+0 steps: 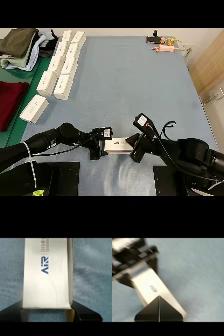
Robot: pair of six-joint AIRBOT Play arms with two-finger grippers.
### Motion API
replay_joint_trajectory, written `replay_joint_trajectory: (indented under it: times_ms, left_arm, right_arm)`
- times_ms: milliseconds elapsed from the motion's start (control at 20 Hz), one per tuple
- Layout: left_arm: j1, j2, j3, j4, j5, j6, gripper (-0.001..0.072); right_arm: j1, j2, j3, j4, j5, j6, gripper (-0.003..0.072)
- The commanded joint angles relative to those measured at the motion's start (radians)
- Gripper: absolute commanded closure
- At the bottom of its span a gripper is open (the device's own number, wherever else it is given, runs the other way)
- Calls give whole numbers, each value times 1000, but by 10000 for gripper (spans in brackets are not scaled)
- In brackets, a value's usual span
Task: Fold the box.
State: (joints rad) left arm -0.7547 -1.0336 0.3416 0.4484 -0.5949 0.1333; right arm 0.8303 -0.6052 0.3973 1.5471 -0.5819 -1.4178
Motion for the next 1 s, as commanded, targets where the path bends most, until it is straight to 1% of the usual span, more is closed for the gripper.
replay_joint_trajectory:
  times_ms: [0, 50, 150, 250, 350, 450, 550, 700, 800, 950]
  left_arm:
    - [0, 1, 0, 1, 1, 0, 185]
    - [0, 1, 0, 1, 1, 0, 184]
    - [0, 1, 0, 1, 1, 0, 184]
    - [0, 1, 0, 0, 8, 0, 184]
    - [0, 0, 0, 0, 11, 0, 184]
    - [0, 0, 0, 0, 11, 0, 184]
    - [0, 1, 1, 0, 16, 0, 184]
    - [15, 1, 18, 0, 25, -68, 185]
    - [56, 13, 33, 1, 14, -148, 184]
    - [150, 83, 33, 5, -44, -164, 184]
  right_arm:
    - [-112, -73, 107, -259, -359, 175, 684]
    - [-155, -105, 150, -265, -443, 180, 683]
    - [-224, -167, 226, -253, -571, 179, 683]
    - [-262, -219, 281, -237, -648, 180, 683]
    - [-269, -243, 304, -230, -665, 180, 683]
    - [-267, -242, 304, -211, -677, 181, 683]
    - [-267, -241, 304, -186, -721, 180, 684]
    - [-267, -241, 304, -187, -721, 180, 683]
    - [-267, -241, 304, -186, -721, 180, 683]
    - [-267, -241, 304, -186, -721, 180, 683]
